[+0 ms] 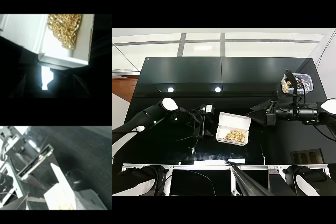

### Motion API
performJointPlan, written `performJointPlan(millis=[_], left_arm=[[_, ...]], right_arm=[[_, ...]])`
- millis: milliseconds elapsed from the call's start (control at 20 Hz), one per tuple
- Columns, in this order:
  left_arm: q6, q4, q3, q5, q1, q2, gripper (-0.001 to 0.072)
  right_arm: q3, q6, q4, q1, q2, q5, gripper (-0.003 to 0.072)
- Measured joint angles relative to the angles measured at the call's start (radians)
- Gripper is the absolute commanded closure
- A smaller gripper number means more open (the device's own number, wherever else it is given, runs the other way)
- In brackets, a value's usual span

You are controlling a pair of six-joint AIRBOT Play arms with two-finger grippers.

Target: Fold the box and place the chain.

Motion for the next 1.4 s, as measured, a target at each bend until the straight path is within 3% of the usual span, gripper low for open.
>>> performJointPlan(millis=[300, 600, 1400], left_arm=[[0.091, -0.121, -0.098, 0.055, -0.002, 0.047, 0.0013], [0.176, -0.244, -0.101, 0.06, -0.003, 0.002, 0.0009], [0.154, -0.193, -0.092, 0.055, -0.083, -0.012, 0.0008]], right_arm=[[0.0, 0.0, 0.0, 0.0, 0.0, 0.003, -0.0009], [0.0, 0.0, 0.0, 0.0, 0.0, 0.003, -0.0009], [0.0, 0.0, 0.0, 0.0, 0.0, 0.002, -0.0009]])
